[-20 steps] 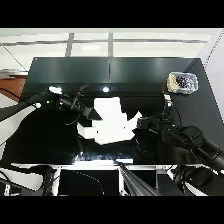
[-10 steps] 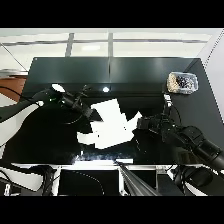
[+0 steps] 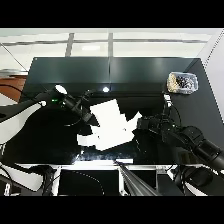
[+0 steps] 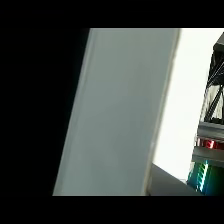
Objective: Fold the box and place the chain.
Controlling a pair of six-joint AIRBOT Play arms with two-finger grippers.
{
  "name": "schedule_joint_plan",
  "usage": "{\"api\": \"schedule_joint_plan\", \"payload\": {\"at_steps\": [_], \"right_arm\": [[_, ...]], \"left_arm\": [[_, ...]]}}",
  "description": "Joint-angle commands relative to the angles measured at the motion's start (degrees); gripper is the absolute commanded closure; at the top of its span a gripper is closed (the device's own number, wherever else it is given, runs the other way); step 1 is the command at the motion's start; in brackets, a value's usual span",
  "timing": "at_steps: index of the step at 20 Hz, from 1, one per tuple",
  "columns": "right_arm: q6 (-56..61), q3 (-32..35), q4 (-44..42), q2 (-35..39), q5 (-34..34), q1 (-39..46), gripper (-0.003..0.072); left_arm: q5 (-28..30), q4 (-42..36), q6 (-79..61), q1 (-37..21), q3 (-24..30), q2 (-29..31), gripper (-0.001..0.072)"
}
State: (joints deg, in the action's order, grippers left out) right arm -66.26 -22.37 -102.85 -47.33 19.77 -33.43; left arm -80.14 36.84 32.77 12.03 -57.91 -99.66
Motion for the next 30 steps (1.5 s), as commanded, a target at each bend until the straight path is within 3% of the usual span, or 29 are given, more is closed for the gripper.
{"api": "schedule_joint_plan", "payload": {"at_steps": [1,13,19,21,22,24,26,30], "right_arm": [[0.0,0.0,0.1,0.0,0.0,0.0,0.0664],[0.0,0.0,0.0,0.0,0.0,0.0,0.0664],[0.0,0.0,0.0,0.0,0.0,0.0,0.0665],[0.1,0.0,-0.2,0.0,0.0,0.0,0.0664],[0.1,0.0,-0.2,0.0,0.2,0.0,0.0664],[0.1,0.0,-0.2,0.0,0.8,0.0,0.0664],[0.1,0.0,-0.2,0.0,1.6,0.0,0.0664],[0.1,0.0,-0.2,0.0,2.6,0.0,0.0664]], "left_arm": [[-0.4,0.3,0.1,0.1,0.0,-0.1,0.0292],[-1.1,0.7,0.0,3.0,0.1,-0.1,0.0306],[-1.1,4.5,2.6,2.5,0.1,-0.1,0.0360],[-0.9,4.5,2.7,2.5,0.1,-0.1,0.0439],[-0.9,4.5,2.9,2.5,0.1,-0.1,0.0442],[-0.8,4.4,3.0,2.5,0.1,-0.1,0.0602],[-0.8,4.4,3.0,2.6,0.1,-0.1,0.0680],[-0.7,4.2,3.0,2.6,0.0,-0.1,0.0680]]}}
